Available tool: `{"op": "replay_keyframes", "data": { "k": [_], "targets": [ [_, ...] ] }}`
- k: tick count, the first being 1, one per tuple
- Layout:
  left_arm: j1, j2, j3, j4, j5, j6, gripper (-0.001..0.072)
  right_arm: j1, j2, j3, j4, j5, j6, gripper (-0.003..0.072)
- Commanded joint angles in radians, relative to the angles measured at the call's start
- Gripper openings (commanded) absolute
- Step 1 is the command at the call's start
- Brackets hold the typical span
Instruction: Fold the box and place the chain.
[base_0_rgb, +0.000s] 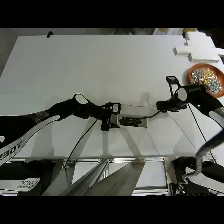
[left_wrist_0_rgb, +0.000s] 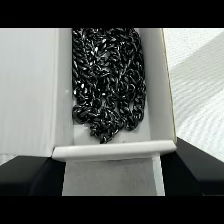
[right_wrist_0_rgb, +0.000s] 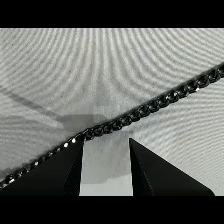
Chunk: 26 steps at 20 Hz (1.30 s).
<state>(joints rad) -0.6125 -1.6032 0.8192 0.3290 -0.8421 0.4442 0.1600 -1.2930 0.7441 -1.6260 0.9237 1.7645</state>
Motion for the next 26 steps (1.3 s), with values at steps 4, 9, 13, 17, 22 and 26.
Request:
{"op": "replay_keyframes", "data": {
  "k": [4, 9, 13, 17, 22, 26],
  "targets": [
    [0.0, 0.0, 0.0, 0.0, 0.0, 0.0, 0.0071, 0.0, -0.026, 0.0, 0.002, -0.031, 0.016, 0.0222],
    [0.0, 0.0, 0.0, 0.0, 0.0, 0.0, 0.0071, 0.0, -0.031, 0.0, 0.013, -0.018, 0.006, 0.0016],
    [0.0, 0.0, 0.0, 0.0, 0.0, 0.0, 0.0071, 0.0, 0.031, 0.0, 0.007, -0.013, -0.012, 0.0016],
    [0.0, 0.0, 0.0, -0.001, 0.0, 0.0, 0.0071, 0.0, 0.119, 0.0, 0.007, 0.021, -0.019, 0.0016],
    [0.0, 0.0, 0.0, 0.0, 0.0, 0.0, 0.0071, 0.009, 0.169, 0.0, 0.011, 0.059, -0.019, 0.002],
    [0.0, 0.0, 0.0, 0.0, 0.0, 0.0, 0.0071, -0.001, 0.143, 0.0, 0.011, -0.015, 0.028, 0.0305]
  ]
}}
